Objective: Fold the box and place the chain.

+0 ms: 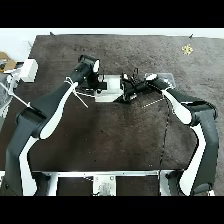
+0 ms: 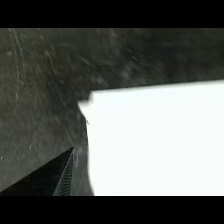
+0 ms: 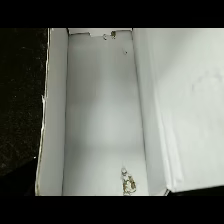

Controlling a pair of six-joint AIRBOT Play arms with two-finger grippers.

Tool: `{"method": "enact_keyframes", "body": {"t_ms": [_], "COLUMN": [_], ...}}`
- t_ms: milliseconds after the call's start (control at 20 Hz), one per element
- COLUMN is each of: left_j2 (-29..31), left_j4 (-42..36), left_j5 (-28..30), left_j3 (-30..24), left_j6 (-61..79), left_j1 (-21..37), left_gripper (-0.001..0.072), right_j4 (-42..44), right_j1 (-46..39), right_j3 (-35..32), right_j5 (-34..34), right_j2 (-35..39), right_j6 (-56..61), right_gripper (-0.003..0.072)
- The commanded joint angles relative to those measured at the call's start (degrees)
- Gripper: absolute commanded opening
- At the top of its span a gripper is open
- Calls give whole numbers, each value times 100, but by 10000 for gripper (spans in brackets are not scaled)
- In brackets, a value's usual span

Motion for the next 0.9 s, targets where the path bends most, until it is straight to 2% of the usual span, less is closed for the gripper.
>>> {"method": "enact_keyframes", "body": {"t_ms": [0,150,300,450,650,850], "left_j2": [372,636,822,1099,1226,1220], "left_j4": [13,260,85,-1093,-2859,-4793], "left_j5": [-289,70,199,334,656,577], "left_j3": [9,2,2,-4,-17,-684], "left_j6": [586,2557,3250,4074,5604,8153], "left_j1": [63,94,227,616,1427,2234], "left_gripper": [338,337,337,336,336,340], "right_j4": [2,2,2,2,2,2], "right_j1": [4,2,2,4,4,4], "right_j3": [2,2,2,2,2,2], "right_j5": [0,-2,0,0,0,0], "right_j2": [-2,-2,-2,-2,-2,-2], "right_j6": [2,2,2,2,2,2], "right_gripper": [393,393,393,393,393,393]}}
